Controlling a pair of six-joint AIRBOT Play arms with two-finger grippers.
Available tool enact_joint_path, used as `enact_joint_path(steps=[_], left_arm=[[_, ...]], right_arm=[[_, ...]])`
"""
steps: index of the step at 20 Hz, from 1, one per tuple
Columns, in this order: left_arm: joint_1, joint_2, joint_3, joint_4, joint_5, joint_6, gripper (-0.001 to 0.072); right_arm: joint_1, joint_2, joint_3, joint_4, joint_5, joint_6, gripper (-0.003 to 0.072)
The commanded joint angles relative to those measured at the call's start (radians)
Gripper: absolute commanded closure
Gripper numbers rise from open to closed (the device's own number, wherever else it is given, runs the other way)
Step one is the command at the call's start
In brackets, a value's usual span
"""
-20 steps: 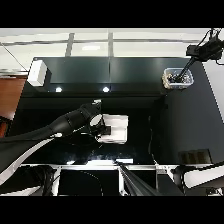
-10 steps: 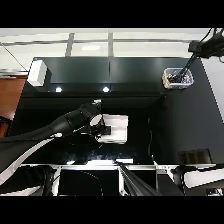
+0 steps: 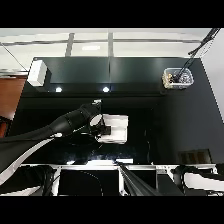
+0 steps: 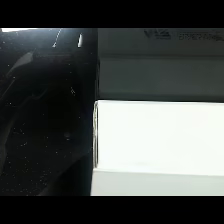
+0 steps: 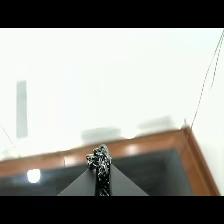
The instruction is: Fold the box and place the chain.
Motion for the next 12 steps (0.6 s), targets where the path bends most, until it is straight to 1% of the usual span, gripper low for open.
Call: enact_joint_path(steps=[1, 3, 6, 9, 12], left_arm=[[0.0, 0.0, 0.0, 0.0, 0.0, 0.0, 0.0678], [0.0, 0.0, 0.0, 0.0, 0.0, 0.0, 0.0678], [0.0, 0.0, 0.0, 0.0, 0.0, 0.0, 0.0678], [0.0, 0.0, 0.0, 0.0, 0.001, 0.0, 0.0678], [0.0, 0.0, 0.0, 0.0, 0.0, 0.0, 0.0678]], right_arm=[[-0.001, 0.043, 0.014, 0.0, -0.052, -0.006, 0.0661], [-0.001, 0.043, 0.014, 0.0, -0.104, -0.013, 0.0661], [0.0, 0.045, 0.044, -0.002, -0.246, -0.022, 0.0661], [-0.001, 0.064, 0.075, -0.05, -0.327, -0.027, 0.0661], [-0.001, 0.087, 0.075, -0.069, -0.365, -0.027, 0.0661]])
